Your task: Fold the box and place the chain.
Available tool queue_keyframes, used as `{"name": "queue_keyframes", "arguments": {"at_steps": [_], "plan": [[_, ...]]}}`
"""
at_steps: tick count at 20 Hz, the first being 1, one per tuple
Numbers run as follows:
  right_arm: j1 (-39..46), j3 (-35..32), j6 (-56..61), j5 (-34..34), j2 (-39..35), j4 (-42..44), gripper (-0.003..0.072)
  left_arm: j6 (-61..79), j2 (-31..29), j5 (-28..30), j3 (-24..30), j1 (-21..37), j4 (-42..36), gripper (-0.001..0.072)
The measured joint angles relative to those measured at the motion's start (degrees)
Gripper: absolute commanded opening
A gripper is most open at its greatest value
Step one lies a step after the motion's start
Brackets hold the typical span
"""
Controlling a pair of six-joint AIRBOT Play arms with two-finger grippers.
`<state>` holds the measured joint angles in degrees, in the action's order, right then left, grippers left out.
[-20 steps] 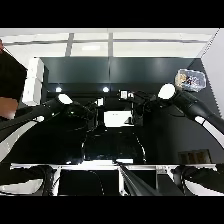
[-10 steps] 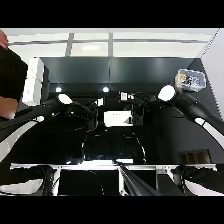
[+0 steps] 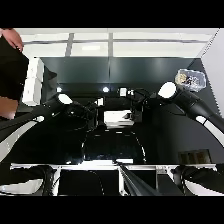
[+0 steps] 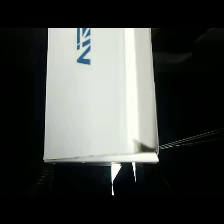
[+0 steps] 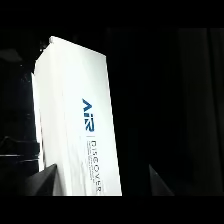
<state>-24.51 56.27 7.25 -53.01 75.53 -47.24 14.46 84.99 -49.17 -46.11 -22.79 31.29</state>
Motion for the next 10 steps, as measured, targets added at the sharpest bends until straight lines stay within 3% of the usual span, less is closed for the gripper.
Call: {"name": "queue_keyframes", "arguments": {"at_steps": [7, 8, 10], "plan": [[-0.04, 0.07, 0.04, -3.48, 0.50, -0.07, 0.0470, 0.13, 0.00, 0.02, 0.00, 0.00, 0.02, 0.0391], [-0.04, 0.07, 0.04, -3.72, 0.63, -0.07, 0.0372, 0.13, 0.00, 0.02, 0.00, 0.00, 0.02, 0.0391], [-0.04, 0.07, 0.04, -4.28, 0.74, -0.04, 0.0336, 0.13, 0.00, 0.02, 0.00, 0.00, 0.02, 0.0391]]}}
